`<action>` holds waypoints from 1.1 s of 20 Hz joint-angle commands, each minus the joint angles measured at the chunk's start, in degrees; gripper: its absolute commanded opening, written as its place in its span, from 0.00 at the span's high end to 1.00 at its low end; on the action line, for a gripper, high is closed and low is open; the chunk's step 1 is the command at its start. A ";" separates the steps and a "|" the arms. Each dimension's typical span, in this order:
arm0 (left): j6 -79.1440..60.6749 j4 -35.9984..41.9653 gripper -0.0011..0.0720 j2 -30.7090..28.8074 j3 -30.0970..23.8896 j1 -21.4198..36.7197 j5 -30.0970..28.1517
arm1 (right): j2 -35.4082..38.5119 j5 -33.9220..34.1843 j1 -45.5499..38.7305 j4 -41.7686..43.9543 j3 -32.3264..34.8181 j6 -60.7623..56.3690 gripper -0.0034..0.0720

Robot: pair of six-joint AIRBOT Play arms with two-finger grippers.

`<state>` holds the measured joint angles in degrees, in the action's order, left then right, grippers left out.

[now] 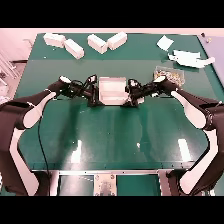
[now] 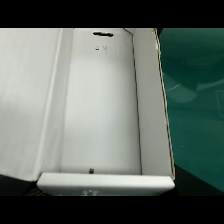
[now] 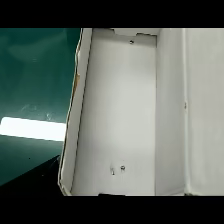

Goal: Fold the box and place the chain.

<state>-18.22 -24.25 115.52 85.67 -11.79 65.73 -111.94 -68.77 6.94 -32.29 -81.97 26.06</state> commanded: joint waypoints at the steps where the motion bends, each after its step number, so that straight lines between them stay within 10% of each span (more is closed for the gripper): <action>1: -0.07 -0.15 0.13 0.02 -0.02 0.00 0.20 | 1.03 -0.37 -0.35 -1.07 -0.81 -0.26 0.00; 16: -0.07 -0.17 0.13 0.02 -0.02 0.00 0.04 | 14.53 -10.91 -6.73 -2.89 -0.87 -8.55 0.02; 17: -0.07 -0.15 0.13 0.02 -0.02 0.00 0.07 | 14.67 -13.07 -6.64 0.61 -0.87 -8.72 0.39; 18: -0.07 -0.15 0.13 0.02 -0.02 0.00 0.04 | 14.69 -15.04 -6.49 3.89 -0.87 -8.72 0.96; 22: -0.07 -0.15 0.13 0.02 -0.02 0.00 0.04 | 13.81 -9.75 -4.00 9.77 -0.59 -12.37 0.95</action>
<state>-18.26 -24.40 115.52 85.67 -11.79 65.78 -97.89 -80.82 1.63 -27.79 -82.61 15.75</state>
